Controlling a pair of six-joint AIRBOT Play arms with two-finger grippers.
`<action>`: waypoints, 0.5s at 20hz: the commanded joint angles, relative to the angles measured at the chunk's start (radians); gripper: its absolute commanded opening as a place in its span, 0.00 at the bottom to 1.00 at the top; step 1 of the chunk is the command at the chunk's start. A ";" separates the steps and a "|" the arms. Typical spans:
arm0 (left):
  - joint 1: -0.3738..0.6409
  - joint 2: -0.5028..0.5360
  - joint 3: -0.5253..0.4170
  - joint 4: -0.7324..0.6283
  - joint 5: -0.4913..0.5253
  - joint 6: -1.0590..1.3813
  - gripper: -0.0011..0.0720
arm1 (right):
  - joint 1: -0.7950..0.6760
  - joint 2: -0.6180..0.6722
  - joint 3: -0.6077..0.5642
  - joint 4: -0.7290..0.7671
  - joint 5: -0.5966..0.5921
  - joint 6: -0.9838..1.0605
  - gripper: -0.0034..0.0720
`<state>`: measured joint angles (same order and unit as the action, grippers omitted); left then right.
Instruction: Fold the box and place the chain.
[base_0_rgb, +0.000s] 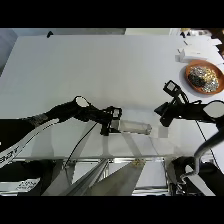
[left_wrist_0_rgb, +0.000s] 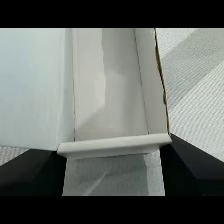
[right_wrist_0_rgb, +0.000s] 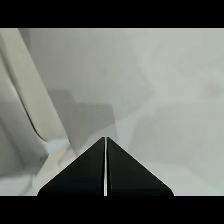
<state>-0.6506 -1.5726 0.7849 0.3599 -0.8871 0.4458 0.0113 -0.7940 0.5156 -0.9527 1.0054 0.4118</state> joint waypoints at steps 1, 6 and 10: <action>0.001 0.001 0.000 -0.001 0.002 0.000 0.30 | -0.002 0.046 0.009 -0.084 0.190 -0.200 0.19; 0.001 0.001 0.000 -0.001 0.001 0.000 0.30 | 0.070 0.046 -0.095 -0.114 0.158 -0.348 0.39; 0.001 0.001 0.000 -0.001 0.001 0.000 0.30 | 0.102 0.046 -0.187 -0.108 0.009 -0.377 0.39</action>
<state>-0.6506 -1.5726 0.7849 0.3595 -0.8867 0.4454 0.0895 -0.7502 0.3843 -1.0557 1.0981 0.0818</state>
